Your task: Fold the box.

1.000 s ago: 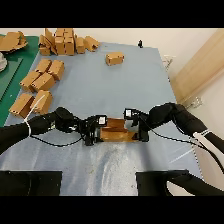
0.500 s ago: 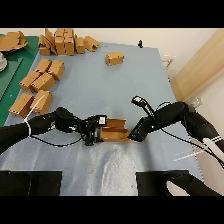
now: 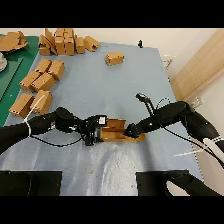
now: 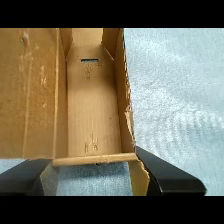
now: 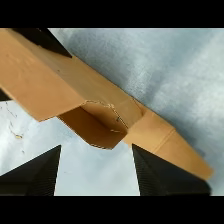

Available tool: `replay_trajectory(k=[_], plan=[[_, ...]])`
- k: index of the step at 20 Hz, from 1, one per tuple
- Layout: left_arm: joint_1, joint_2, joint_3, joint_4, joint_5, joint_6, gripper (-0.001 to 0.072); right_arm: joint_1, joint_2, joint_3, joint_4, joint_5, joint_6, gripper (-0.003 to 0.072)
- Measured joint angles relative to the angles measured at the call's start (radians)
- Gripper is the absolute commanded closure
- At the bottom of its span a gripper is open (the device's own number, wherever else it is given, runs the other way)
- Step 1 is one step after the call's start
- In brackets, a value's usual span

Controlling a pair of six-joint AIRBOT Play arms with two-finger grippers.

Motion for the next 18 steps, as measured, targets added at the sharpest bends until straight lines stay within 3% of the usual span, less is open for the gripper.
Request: replay_trajectory(k=[5, 11, 15, 16, 17, 18], plan=[[0.043, 0.024, 0.0, 0.091, -0.013, -0.099, 0.0308, 0.001, -0.001, 0.0, 0.006, -0.001, 0.106, -0.0023], [0.127, 0.055, -0.001, 0.211, -0.138, -0.13, 0.0308, 0.011, -0.002, -0.001, 0.021, -0.001, 0.135, -0.0023], [0.14, 0.058, -0.004, 0.245, -0.169, -0.089, 0.0308, 0.013, -0.002, -0.021, 0.036, 0.0, 0.148, -0.002], [0.142, 0.059, -0.004, 0.249, -0.172, -0.079, 0.0308, 0.013, -0.002, -0.032, 0.041, 0.0, 0.154, 0.0021], [0.142, 0.059, -0.004, 0.251, -0.171, -0.071, 0.0308, 0.013, -0.003, -0.045, 0.046, 0.0, 0.161, 0.041], [0.142, 0.057, -0.004, 0.248, -0.169, -0.062, 0.0309, 0.013, -0.006, -0.06, 0.05, 0.0, 0.169, 0.0683]])
